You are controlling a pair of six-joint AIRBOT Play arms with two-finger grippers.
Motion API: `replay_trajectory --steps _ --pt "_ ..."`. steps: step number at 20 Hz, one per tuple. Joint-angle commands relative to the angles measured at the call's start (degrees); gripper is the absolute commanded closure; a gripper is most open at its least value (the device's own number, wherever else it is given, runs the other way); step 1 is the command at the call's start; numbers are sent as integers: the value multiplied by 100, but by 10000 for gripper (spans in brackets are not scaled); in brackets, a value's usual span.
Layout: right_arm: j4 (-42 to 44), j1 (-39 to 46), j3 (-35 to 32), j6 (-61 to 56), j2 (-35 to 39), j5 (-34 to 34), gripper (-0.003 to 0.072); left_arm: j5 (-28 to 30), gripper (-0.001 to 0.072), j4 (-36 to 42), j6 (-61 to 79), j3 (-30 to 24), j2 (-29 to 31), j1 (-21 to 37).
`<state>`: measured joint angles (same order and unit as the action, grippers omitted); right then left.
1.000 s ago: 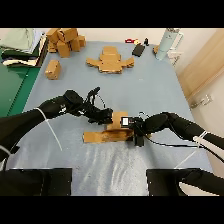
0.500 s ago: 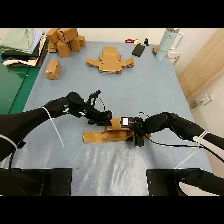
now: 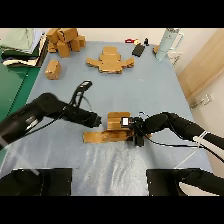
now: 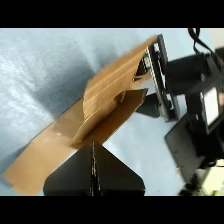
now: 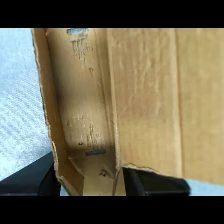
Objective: Fold the box.
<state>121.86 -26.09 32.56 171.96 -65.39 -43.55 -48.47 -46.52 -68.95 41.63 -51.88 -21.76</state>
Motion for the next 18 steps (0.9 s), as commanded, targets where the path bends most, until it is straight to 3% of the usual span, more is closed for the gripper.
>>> replay_trajectory --steps 1,4,6,7,8,9,12,18 --pt "2 2 0 -2 0 2 244 -155 699 -863 1060 -411 1123 -4" --pt "2 2 0 -2 0 2 244 -479 696 -901 2988 -494 1250 -7" --pt "0 2 -2 -2 0 2 244 -306 693 -892 3906 -575 1174 -4" --pt "2 2 0 -2 0 2 244 -144 549 -887 4336 -629 1086 -4" --pt "0 2 0 -2 0 2 244 46 160 -881 4664 -682 942 -4" --pt "0 2 0 -2 0 2 244 157 52 -883 4824 -702 758 -4" --pt "2 2 0 -2 0 2 244 310 49 -693 5421 -772 122 7" --pt "0 2 0 -2 0 2 244 597 39 1502 7401 -848 -1010 -96"
